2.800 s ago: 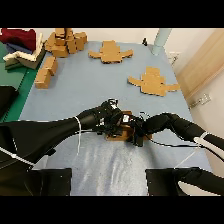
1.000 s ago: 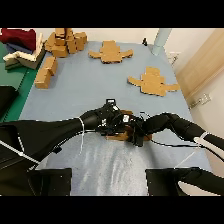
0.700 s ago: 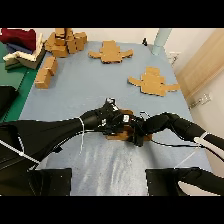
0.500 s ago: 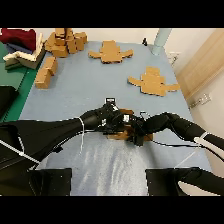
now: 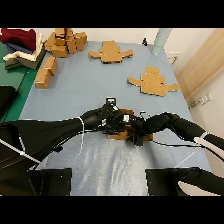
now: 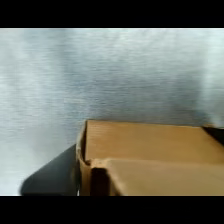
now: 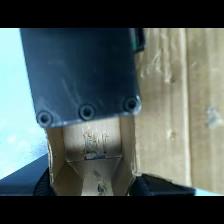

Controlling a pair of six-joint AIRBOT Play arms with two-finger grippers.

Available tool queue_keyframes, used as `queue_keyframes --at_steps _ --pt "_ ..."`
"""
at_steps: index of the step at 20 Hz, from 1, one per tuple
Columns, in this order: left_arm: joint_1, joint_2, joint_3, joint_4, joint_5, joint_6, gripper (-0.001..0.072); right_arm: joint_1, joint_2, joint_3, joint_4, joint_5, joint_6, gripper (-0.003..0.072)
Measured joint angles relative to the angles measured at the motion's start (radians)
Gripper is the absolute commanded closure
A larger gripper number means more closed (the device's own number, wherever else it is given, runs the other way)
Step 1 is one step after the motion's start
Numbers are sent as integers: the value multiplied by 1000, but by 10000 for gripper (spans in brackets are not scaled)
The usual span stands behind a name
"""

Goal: Fold the box.

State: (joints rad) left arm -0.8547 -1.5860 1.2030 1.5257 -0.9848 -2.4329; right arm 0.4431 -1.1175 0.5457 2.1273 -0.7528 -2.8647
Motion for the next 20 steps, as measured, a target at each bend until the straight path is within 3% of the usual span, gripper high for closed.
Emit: queue_keyframes --at_steps 6,8,17,20 --pt "0 0 0 5 -16 2 686 0 0 0 0 0 0 176" --pt "0 0 0 1 -16 1 163 0 0 0 0 0 0 176" --pt "3 3 13 -50 -33 13 176 0 0 0 3 0 0 176" --pt "15 4 43 -46 -80 40 176 2 0 0 5 -4 -1 176"
